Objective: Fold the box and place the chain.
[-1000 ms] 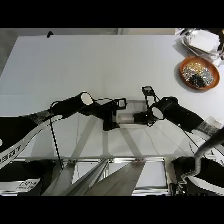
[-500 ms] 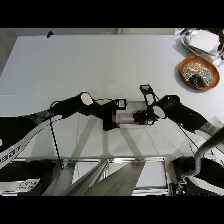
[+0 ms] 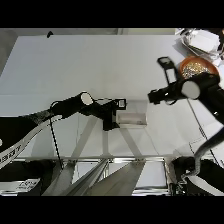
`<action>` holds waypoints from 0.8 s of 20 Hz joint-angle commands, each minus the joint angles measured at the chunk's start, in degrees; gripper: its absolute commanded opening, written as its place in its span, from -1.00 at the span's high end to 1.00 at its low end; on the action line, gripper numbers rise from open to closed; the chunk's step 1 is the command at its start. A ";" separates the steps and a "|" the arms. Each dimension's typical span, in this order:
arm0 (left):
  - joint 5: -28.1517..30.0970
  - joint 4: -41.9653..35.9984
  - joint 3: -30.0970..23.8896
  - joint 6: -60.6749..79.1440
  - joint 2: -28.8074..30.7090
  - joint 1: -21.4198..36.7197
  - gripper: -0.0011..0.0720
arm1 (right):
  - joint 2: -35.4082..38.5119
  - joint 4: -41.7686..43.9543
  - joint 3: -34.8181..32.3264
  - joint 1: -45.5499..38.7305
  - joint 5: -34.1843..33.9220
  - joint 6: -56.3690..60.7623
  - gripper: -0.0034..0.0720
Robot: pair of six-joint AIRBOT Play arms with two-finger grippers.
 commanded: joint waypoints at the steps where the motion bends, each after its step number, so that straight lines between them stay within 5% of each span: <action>1: 0.00 0.00 0.07 0.00 0.02 0.04 0.11 | -1.46 -0.11 3.85 -16.02 -3.39 -8.46 -0.05; 7: 0.00 0.00 0.07 0.02 0.02 0.04 0.11 | -17.62 -0.07 14.95 -39.19 -5.90 -13.77 0.03; 16: 0.02 0.00 0.07 0.00 0.02 0.04 0.11 | -39.47 -0.22 30.84 -40.61 -5.66 -11.50 0.09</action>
